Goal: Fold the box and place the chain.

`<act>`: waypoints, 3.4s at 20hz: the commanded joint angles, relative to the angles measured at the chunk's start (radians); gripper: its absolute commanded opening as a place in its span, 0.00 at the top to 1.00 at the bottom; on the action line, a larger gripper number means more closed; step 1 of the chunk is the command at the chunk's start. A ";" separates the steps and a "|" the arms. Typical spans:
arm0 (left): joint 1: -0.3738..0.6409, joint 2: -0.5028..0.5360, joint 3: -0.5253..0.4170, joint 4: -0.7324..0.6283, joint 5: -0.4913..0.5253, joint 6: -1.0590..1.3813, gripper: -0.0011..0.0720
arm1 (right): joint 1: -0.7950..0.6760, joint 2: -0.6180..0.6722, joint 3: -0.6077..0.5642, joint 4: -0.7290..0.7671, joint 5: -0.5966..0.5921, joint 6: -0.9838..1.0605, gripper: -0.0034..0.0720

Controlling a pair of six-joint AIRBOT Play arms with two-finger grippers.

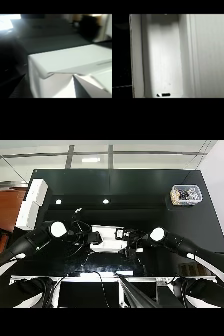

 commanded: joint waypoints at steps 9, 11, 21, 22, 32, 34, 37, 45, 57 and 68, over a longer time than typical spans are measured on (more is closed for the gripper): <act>-0.058 -0.013 0.046 0.127 -0.051 -0.151 0.01 | 0.000 0.000 0.000 -0.003 0.003 0.000 0.42; -0.090 -0.028 0.050 0.180 -0.055 -0.235 0.04 | 0.000 0.000 0.000 -0.003 0.003 0.000 0.42; -0.240 -0.127 0.219 0.517 -0.216 -0.577 0.50 | 0.000 0.000 0.000 -0.003 0.003 0.001 0.42; -0.246 -0.127 0.222 0.516 -0.216 -0.582 0.53 | 0.000 0.000 0.000 -0.003 0.003 0.000 0.42; -0.310 -0.206 0.275 0.510 -0.257 -0.637 0.59 | 0.000 0.000 0.000 -0.003 0.003 0.000 0.42; -0.299 -0.206 0.281 0.530 -0.258 -0.659 0.59 | 0.000 0.000 0.000 -0.003 0.003 0.000 0.42; -0.282 -0.206 0.283 0.531 -0.290 -0.658 0.59 | 0.000 0.000 0.000 -0.003 0.003 0.000 0.42; -0.282 -0.209 0.283 0.531 -0.279 -0.661 0.63 | 0.000 0.000 0.000 -0.003 0.003 0.001 0.42; -0.284 -0.219 0.286 0.527 -0.280 -0.674 0.90 | 0.000 0.000 0.000 -0.003 0.003 0.001 0.42; -0.255 -0.231 0.327 0.527 -0.310 -0.674 0.42 | 0.000 0.000 -0.001 -0.003 0.003 0.000 0.42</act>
